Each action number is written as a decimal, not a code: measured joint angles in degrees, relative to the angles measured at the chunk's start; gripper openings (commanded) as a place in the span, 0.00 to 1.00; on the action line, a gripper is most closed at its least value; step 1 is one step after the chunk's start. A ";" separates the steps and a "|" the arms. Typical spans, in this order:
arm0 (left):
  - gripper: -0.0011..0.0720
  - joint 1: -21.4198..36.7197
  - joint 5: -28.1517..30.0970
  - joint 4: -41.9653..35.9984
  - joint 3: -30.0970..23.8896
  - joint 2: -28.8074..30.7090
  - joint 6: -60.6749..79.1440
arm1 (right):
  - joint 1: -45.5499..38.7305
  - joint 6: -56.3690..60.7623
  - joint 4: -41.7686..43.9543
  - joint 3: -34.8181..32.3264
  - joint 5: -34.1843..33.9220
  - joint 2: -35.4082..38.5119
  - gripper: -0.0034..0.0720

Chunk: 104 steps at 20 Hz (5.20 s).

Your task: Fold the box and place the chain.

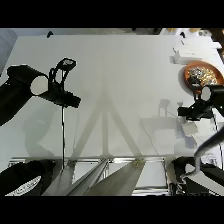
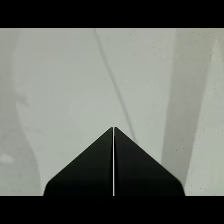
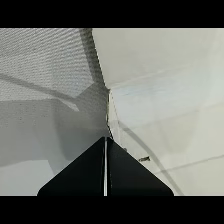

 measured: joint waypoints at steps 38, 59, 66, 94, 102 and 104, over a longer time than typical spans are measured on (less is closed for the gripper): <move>0.03 0.00 0.00 0.00 0.00 0.00 0.00 | -31.76 -16.90 -11.69 22.27 5.16 -9.14 0.68; 0.03 0.00 0.00 0.00 0.00 0.00 0.00 | -16.55 -33.16 15.80 11.32 2.38 -2.91 0.06; 0.02 0.00 0.07 0.00 0.00 0.00 0.00 | -0.31 -33.81 31.87 -13.94 -12.81 20.13 0.06; 0.90 4.48 3.50 -54.88 11.08 -32.00 48.72 | 10.45 -27.85 35.32 -23.80 -18.18 31.19 0.06; 0.87 -0.74 -1.84 -55.63 10.40 -33.86 53.96 | 10.45 -27.82 35.34 -23.80 -18.18 31.19 0.06; 0.69 -2.25 -0.44 -55.17 10.32 -34.10 54.58 | 10.45 -27.82 35.34 -23.80 -18.16 31.19 0.06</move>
